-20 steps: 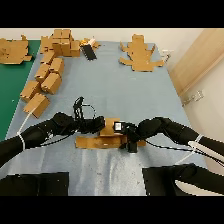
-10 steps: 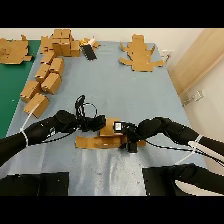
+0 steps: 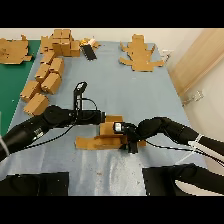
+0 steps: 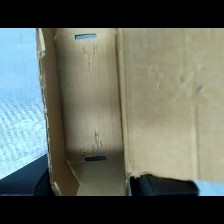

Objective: Fold the box.

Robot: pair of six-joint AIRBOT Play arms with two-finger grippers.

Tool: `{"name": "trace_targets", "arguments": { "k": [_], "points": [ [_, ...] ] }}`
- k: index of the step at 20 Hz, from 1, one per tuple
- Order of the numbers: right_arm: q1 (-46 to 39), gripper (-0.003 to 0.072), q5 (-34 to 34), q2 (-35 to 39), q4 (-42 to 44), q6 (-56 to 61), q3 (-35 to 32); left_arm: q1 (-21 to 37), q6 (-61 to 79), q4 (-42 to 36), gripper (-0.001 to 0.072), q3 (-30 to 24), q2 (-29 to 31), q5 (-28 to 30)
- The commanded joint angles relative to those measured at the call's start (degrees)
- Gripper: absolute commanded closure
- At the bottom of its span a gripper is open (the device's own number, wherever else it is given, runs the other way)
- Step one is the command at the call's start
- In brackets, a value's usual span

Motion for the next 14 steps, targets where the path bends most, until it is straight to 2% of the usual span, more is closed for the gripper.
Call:
{"name": "trace_targets", "arguments": {
  "k": [1,4,6,8,10,11,12,13,14],
  "points": [
    [0.1,0.0249,0.3,0.0,0.0,0.1,0.0,0.0,0.5,10.1,0.0701,-2.3,7.4,-2.1],
    [0.1,0.0249,0.3,0.0,0.0,0.1,0.0,0.1,0.6,15.9,0.0701,-7.9,16.3,-4.6],
    [0.1,0.0250,0.4,0.0,0.0,0.1,0.0,0.7,4.5,21.0,0.0697,-10.1,21.0,-11.1],
    [0.1,0.0250,0.4,0.0,0.0,0.1,0.0,0.6,11.2,25.6,0.0696,-10.4,22.4,-16.8],
    [0.1,0.0249,0.3,0.0,0.0,0.1,0.0,0.6,20.2,25.6,0.0693,-10.4,21.8,-17.3],
    [0.1,0.0249,0.3,0.0,0.0,0.1,0.0,0.6,24.0,25.6,0.0556,-10.4,21.2,-17.2],
    [0.1,0.0249,0.3,0.0,0.0,0.1,0.0,0.6,27.1,25.5,0.0187,-10.4,20.3,-17.3],
    [0.1,0.0250,0.4,0.0,0.0,0.1,0.0,0.6,29.1,25.3,0.0037,-10.4,19.1,-17.3],
    [0.1,0.0249,0.4,0.0,0.0,0.1,0.0,0.5,30.4,25.3,0.0044,-10.4,18.1,-17.3]
  ]
}}
